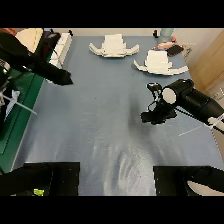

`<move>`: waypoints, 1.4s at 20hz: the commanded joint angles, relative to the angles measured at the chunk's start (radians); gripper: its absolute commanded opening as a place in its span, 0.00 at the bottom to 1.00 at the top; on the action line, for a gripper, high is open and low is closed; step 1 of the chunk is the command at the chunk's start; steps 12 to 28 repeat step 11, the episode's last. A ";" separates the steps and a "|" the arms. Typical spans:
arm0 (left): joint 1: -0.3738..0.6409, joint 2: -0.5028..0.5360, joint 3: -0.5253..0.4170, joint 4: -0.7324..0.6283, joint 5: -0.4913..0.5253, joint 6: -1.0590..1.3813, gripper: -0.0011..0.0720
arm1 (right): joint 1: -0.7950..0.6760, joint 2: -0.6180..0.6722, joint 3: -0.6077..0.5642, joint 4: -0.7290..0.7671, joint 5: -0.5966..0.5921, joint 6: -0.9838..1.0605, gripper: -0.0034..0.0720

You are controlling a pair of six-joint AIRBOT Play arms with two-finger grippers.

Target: Fold the box.

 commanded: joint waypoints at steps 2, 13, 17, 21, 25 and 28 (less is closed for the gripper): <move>-0.291 0.165 -0.270 -0.010 0.266 -0.049 0.03 | 0.000 -0.001 0.001 0.000 0.000 0.000 0.05; -0.413 0.183 -0.337 -0.016 0.293 -0.047 0.04 | 0.000 -0.001 0.001 0.000 0.000 0.000 0.05; -0.413 0.183 -0.337 -0.016 0.293 -0.047 0.04 | 0.000 -0.001 0.001 0.000 0.000 0.000 0.05; -0.413 0.183 -0.337 -0.016 0.293 -0.047 0.04 | 0.000 -0.001 0.001 0.000 0.000 0.000 0.05; -0.413 0.183 -0.337 -0.016 0.293 -0.047 0.04 | 0.000 -0.001 0.001 0.000 0.000 0.000 0.05; -0.413 0.183 -0.337 -0.016 0.293 -0.047 0.04 | 0.000 -0.001 0.001 0.000 0.000 0.000 0.05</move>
